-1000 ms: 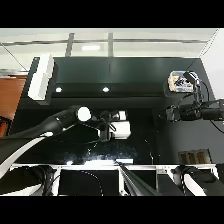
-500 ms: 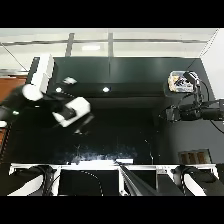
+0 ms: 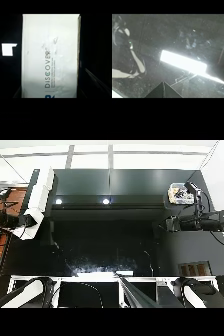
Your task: Fold the box and place the chain.
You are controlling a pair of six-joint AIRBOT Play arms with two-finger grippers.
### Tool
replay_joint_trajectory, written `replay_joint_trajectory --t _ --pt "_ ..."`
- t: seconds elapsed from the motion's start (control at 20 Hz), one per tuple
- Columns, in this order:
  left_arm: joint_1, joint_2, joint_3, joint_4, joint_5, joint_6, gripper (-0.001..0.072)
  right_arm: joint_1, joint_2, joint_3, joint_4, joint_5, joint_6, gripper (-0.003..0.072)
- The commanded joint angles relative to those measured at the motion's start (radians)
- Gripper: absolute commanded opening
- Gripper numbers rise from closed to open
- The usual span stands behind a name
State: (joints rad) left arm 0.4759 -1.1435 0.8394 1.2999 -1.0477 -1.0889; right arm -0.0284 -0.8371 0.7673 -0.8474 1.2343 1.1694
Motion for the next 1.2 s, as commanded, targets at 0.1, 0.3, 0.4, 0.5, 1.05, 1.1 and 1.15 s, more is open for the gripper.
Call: replay_joint_trajectory --t 0.1,0.3,0.4,0.5,1.05,1.1,1.15 --pt "0.034 -0.014 0.000 0.008 0.216 0.012 0.0351 -0.001 0.001 0.001 0.001 -0.009 0.001 0.0018" --pt "0.005 -0.068 0.001 -0.011 0.234 0.075 0.0351 -0.001 0.001 0.001 0.000 -0.024 0.002 0.0018" --pt "-0.024 -0.095 0.001 -0.010 0.232 0.077 0.0351 -0.001 0.001 0.001 0.001 -0.031 0.002 0.0017" --pt "-0.039 -0.105 0.001 -0.010 0.242 0.105 0.0351 -0.001 0.001 0.001 0.001 -0.031 0.003 0.0018" --pt "-0.038 -0.008 0.066 0.021 0.248 0.105 0.0713 -0.001 0.001 0.005 -0.003 -0.037 -0.009 0.0018" --pt "-0.039 0.029 0.097 0.011 0.246 0.104 0.0713 -0.001 0.001 0.016 -0.002 -0.053 -0.011 0.0018" --pt "-0.039 0.069 0.130 -0.032 0.247 0.092 0.0712 -0.001 0.001 0.043 -0.001 -0.066 -0.011 0.0018"
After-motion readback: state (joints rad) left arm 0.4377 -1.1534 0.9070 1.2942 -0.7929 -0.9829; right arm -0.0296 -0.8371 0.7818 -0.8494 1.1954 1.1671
